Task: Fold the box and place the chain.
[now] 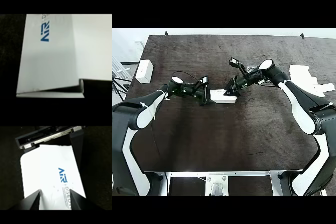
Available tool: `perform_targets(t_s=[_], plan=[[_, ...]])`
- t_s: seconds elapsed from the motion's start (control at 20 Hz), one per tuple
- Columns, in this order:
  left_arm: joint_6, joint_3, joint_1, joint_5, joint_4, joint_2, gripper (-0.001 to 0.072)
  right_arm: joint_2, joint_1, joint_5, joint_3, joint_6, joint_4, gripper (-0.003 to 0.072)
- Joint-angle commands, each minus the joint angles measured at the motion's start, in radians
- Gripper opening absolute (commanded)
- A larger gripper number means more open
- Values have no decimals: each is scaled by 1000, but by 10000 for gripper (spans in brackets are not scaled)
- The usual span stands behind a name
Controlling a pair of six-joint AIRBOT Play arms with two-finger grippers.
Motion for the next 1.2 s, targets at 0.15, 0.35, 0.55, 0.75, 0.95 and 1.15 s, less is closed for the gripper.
perform_targets(t_s=[0.15, 0.35, 0.55, 0.75, 0.95, 1.15], plan=[[0, 0, 0, 0, 0, 0, 350, 0, 0, -31, 0, -32, -19, 455], [0, 0, 0, 0, 0, 0, 350, 8, 0, 14, 2, -48, -18, 446], [0, 0, 0, -2, 0, 0, 350, 56, -40, 72, 2, -121, 5, 376], [0, 0, 0, -2, 0, 0, 350, 31, -26, 64, -4, -164, 32, 377], [0, 0, 0, -2, 0, 0, 350, 4, 0, 37, -7, -203, 24, 381], [0, 0, 0, -2, 0, 0, 350, 6, 0, 52, -8, -257, 20, 379]])
